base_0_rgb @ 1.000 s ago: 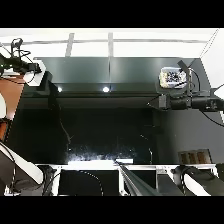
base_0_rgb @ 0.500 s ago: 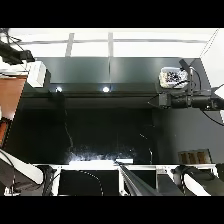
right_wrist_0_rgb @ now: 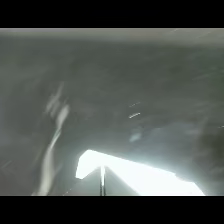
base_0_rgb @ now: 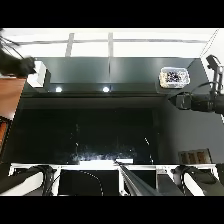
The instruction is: Fold the box and place the chain.
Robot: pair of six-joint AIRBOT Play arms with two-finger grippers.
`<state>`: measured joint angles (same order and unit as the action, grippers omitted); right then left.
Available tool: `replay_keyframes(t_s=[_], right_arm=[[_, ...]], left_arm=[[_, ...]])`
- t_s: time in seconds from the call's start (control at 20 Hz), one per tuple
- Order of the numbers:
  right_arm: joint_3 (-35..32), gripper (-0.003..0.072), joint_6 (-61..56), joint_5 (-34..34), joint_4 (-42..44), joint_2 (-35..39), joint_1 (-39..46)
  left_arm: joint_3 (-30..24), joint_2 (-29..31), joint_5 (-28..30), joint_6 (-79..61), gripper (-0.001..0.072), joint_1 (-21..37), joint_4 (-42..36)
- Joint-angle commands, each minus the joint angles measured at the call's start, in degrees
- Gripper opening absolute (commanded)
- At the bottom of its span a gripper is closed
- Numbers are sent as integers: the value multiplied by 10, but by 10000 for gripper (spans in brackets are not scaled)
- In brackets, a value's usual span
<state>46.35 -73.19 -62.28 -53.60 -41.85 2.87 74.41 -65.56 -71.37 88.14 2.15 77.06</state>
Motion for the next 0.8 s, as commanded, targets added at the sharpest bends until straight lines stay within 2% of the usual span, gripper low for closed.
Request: replay_keyframes(t_s=[0.0, 0.1, 0.2, 0.35, 0.75], right_arm=[[-103, 10, -71, 145, -95, 60, -38], [-180, 12, -72, 213, -104, 59, -41], [-207, 16, -72, 225, -129, 59, -40], [-207, 17, -72, 223, -141, 59, -40], [-207, 17, -72, 223, -140, 59, -40]], left_arm=[[-317, 229, 186, 7, 30, -127, 21], [-402, 291, 195, 32, 31, -144, 34], [-433, 323, 200, 38, 32, -138, 35], [-434, 340, 211, 37, 33, -125, 46], [-434, 341, 203, 37, 33, -125, 45]])
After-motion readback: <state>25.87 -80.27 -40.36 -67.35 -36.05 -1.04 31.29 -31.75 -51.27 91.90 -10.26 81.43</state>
